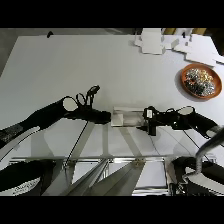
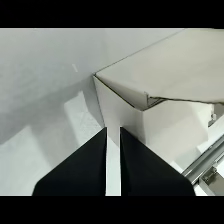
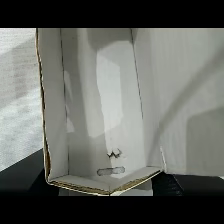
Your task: Fold the box and place the chain.
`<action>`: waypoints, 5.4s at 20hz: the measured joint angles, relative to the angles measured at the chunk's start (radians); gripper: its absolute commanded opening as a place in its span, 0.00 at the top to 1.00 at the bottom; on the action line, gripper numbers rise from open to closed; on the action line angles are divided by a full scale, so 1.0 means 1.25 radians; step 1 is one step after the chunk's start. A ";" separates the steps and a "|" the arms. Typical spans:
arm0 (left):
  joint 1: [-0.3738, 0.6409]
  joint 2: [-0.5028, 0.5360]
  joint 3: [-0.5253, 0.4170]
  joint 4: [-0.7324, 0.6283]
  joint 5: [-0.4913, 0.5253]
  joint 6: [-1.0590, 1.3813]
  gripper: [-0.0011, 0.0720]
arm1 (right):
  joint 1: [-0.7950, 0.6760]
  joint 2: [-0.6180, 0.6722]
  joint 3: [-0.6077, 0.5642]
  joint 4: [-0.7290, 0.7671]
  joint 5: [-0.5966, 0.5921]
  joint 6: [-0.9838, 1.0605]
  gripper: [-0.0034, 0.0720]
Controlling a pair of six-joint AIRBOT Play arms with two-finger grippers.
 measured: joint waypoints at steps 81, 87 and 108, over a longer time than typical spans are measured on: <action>-0.265 -0.253 0.406 0.613 -0.265 -0.872 0.98 | 0.000 0.000 0.000 0.000 0.001 0.000 0.50; -0.278 -0.268 0.409 0.625 -0.259 -0.922 0.63 | 0.000 0.000 0.000 0.000 0.001 0.000 0.50; -0.259 -0.193 0.416 0.616 -0.292 -0.832 0.51 | 0.000 0.000 0.000 0.001 -0.001 0.001 0.50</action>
